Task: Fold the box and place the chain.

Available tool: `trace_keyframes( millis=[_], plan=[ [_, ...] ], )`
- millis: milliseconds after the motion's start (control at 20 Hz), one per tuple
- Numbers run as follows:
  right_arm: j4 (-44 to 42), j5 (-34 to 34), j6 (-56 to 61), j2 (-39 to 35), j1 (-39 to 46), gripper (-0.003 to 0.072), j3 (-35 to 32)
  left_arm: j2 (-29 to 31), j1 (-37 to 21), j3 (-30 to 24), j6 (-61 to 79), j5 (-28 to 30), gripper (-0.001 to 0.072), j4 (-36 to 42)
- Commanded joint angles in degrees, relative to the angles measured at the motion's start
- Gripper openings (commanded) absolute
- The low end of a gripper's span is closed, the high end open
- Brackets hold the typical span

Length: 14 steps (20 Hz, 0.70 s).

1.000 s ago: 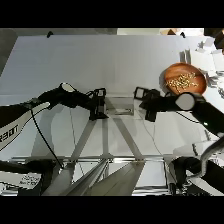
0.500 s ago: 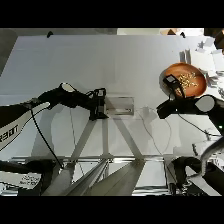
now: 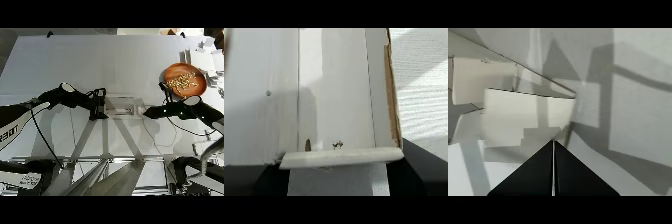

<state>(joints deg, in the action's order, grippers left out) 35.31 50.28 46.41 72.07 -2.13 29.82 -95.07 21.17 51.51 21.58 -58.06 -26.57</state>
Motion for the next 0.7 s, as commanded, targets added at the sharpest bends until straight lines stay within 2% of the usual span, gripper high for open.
trace_keyframes(
  millis=[0, 200, 400, 650],
  plan=[
    [-6.93, 2.34, -4.13, 1.79, 0.07, 0.0003, -0.07, 0.00, 0.00, 0.00, 0.00, 0.00, 0.0180, -0.02],
    [-3.41, 0.61, -4.22, 1.22, 0.61, 0.0005, -0.07, 0.00, 0.00, 0.00, 0.00, 0.00, 0.0180, 0.00],
    [-2.01, 0.96, -4.24, -1.86, 5.46, 0.0005, -0.07, 0.02, 0.00, 0.00, 0.00, 0.00, 0.0180, -0.02],
    [-0.70, 0.37, -4.22, -1.18, 6.12, 0.0004, -0.09, 0.02, 0.00, 0.00, 0.00, 0.00, 0.0180, -0.02]
  ],
)
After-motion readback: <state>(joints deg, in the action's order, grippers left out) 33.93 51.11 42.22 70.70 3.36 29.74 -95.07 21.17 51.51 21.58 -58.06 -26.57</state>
